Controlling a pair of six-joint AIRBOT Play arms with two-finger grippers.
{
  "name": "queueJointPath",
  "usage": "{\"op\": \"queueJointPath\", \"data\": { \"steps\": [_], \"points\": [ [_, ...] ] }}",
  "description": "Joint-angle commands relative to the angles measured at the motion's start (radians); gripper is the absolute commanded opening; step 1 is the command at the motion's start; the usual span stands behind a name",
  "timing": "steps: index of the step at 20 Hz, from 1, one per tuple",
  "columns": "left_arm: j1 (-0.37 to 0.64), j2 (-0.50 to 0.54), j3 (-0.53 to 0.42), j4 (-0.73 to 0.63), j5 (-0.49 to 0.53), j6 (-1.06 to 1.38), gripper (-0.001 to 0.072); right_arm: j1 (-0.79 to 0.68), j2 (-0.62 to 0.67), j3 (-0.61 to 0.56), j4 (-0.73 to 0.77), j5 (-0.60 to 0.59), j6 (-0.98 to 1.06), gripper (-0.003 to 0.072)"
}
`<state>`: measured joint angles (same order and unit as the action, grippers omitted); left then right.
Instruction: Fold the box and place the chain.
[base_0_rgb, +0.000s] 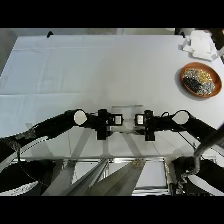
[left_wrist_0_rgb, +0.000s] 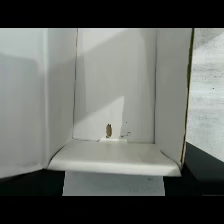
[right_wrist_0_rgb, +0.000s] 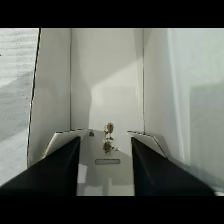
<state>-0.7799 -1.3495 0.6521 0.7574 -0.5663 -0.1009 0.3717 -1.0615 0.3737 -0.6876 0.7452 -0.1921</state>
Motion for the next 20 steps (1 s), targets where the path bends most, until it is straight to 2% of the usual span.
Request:
{"op": "queueJointPath", "data": {
  "steps": [1,5,8,10,13,17,18,20],
  "points": [
    [-0.001,0.0,0.001,-0.001,0.001,0.0,0.0348,0.001,-0.009,0.0,0.015,-0.002,-0.001,0.003],
    [-0.001,0.0,0.001,-0.001,0.001,0.0,0.0348,0.001,0.002,0.001,0.014,0.002,0.01,0.0016],
    [-0.001,0.0,0.001,-0.001,0.001,0.0,0.0348,0.001,0.103,0.001,-0.002,-0.005,0.129,0.0016],
    [-0.001,0.0,0.001,-0.001,0.001,0.0,0.0348,-0.015,0.211,0.001,-0.055,0.005,0.351,0.0016],
    [-0.001,0.0,0.001,-0.001,0.001,0.0,0.0348,-0.076,0.385,0.001,-0.195,0.067,0.804,0.0016],
    [-0.001,0.0,0.001,-0.001,0.001,0.0,0.0348,-0.265,0.546,0.002,-0.451,0.168,1.391,0.0016],
    [-0.001,0.0,0.001,-0.001,0.001,0.0,0.0348,-0.32,0.564,0.002,-0.494,0.2,1.472,0.0016],
    [-0.001,0.0,0.001,-0.001,0.001,0.0,0.0348,-0.422,0.563,0.002,-0.52,0.291,1.505,0.0016]
  ]
}}
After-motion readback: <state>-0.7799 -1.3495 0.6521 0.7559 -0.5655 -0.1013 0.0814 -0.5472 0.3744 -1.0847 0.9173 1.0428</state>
